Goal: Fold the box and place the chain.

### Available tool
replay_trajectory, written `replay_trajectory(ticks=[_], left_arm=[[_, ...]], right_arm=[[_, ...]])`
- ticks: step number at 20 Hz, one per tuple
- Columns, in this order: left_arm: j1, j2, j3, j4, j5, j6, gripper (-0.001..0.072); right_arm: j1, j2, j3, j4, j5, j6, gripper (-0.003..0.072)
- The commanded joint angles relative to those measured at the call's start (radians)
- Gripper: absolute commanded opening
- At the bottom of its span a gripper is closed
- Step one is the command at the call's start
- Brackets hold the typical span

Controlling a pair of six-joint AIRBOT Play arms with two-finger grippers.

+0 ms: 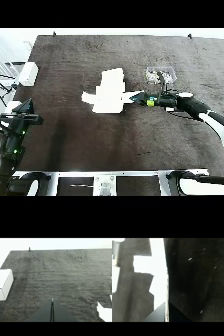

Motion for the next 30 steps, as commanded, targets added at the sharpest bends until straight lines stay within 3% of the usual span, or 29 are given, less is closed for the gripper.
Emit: replay_trajectory(ticks=[1,15,16,17,18,19,22,25,30], left_arm=[[0.001,0.0,0.0,0.0,0.0,0.0,0.0018],[0.001,0.0,0.002,0.001,-0.099,0.002,0.002],[0.001,0.0,0.003,0.001,-0.115,0.005,0.0069],[0.001,0.0,0.003,0.002,-0.147,0.009,0.0445],[0.001,0.0,0.003,0.002,-0.18,0.009,0.0599],[0.001,0.0,0.003,0.004,-0.215,0.009,0.0514],[0.001,-0.011,0.032,0.035,-0.274,0.003,0.0515],[0.001,-0.15,0.126,0.061,-0.325,-0.027,0.0515],[0.001,-0.609,0.391,0.214,-0.555,-0.183,0.0515]], right_arm=[[0.033,-0.072,0.052,-0.027,-0.064,0.008,0.0007],[0.034,-0.106,0.06,-0.11,-0.117,-0.042,0.0008],[0.034,-0.106,0.06,-0.122,-0.117,-0.042,0.0008],[0.034,-0.106,0.06,-0.124,-0.117,-0.042,0.0008],[0.034,-0.106,0.06,-0.124,-0.117,-0.042,0.0008],[0.033,-0.106,0.06,-0.124,-0.117,-0.042,0.0009],[0.033,-0.106,0.06,-0.124,-0.117,-0.042,0.0009],[0.033,-0.106,0.06,-0.124,-0.125,-0.045,0.0009],[0.033,-0.106,0.06,-0.124,-0.125,-0.097,0.0009]])
